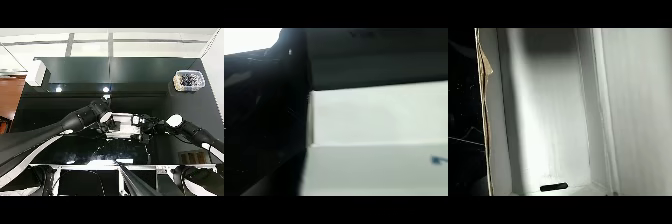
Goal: Fold the box and place the chain.
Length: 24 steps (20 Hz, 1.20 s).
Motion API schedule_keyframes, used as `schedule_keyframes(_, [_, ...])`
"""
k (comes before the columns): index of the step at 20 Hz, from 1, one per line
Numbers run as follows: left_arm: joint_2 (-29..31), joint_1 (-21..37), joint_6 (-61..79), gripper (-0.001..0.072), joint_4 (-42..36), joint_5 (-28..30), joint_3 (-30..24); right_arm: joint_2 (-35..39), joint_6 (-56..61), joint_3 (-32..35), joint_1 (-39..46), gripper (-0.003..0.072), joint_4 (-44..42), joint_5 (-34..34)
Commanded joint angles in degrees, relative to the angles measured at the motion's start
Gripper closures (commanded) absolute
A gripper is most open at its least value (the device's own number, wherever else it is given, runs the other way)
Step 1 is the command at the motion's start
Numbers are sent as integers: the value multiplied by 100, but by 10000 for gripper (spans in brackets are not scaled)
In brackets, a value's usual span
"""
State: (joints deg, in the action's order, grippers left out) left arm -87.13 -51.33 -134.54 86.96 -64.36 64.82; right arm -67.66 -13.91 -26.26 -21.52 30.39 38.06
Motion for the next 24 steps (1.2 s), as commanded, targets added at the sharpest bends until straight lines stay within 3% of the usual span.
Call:
schedule_keyframes(1, [-39,37,-264,484,59,15,2,0,-4,0,-4,488,9,22])
schedule_keyframes(2, [-48,37,-264,485,39,15,2,0,-4,0,-4,488,9,22])
schedule_keyframes(4, [-52,37,-262,644,-52,24,2,0,-4,0,-4,488,9,22])
schedule_keyframes(8, [-52,37,-289,682,-66,50,33,0,-7,0,-4,488,9,22])
schedule_keyframes(9, [-52,37,-348,592,-61,48,55,0,-4,0,-4,488,9,22])
schedule_keyframes(10, [-52,37,-393,347,-44,50,74,0,-4,0,-4,488,9,22])
schedule_keyframes(11, [-52,37,-393,212,-42,48,90,0,-7,0,-4,488,9,22])
schedule_keyframes(19, [-247,37,-540,213,-42,-85,118,0,-4,0,-4,488,9,22])
schedule_keyframes(20, [-247,37,-542,260,-44,-85,118,0,-4,0,-4,488,9,22])
schedule_keyframes(22, [-247,37,-540,454,-50,-83,120,0,-4,0,-4,488,9,22])
schedule_keyframes(24, [-247,37,-529,573,-61,-83,120,0,-4,0,-4,488,9,22])
